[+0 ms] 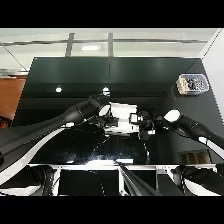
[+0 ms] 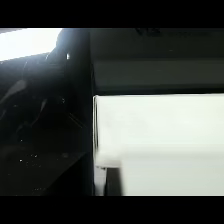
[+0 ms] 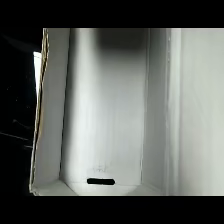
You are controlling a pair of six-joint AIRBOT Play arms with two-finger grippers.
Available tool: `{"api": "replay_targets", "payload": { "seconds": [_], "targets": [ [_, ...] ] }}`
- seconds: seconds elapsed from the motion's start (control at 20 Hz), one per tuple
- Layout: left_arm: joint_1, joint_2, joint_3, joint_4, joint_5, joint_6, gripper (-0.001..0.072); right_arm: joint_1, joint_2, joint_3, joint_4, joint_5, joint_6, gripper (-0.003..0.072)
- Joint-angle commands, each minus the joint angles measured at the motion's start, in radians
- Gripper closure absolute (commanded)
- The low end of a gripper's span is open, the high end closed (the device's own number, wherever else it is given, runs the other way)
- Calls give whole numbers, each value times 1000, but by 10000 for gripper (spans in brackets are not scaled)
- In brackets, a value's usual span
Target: Fold the box and place the chain.
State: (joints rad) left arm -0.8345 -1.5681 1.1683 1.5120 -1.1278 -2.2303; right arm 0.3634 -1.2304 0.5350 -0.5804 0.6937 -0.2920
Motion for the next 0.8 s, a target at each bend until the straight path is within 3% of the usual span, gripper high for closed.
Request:
{"api": "replay_targets", "payload": {
  "seconds": [0.0,0.45,0.5,0.55,0.75],
  "targets": [
    [1,1,1,11,-12,2,684,0,54,1,-63,23,27,47],
    [2,1,1,-21,-22,1,683,0,111,1,-157,40,51,48],
    [1,1,1,-21,-22,1,683,0,111,1,-156,49,53,60],
    [1,1,1,-21,-22,1,683,0,111,1,-155,61,61,139],
    [1,1,1,-21,-21,1,683,0,111,0,-154,66,137,155]
  ]
}}
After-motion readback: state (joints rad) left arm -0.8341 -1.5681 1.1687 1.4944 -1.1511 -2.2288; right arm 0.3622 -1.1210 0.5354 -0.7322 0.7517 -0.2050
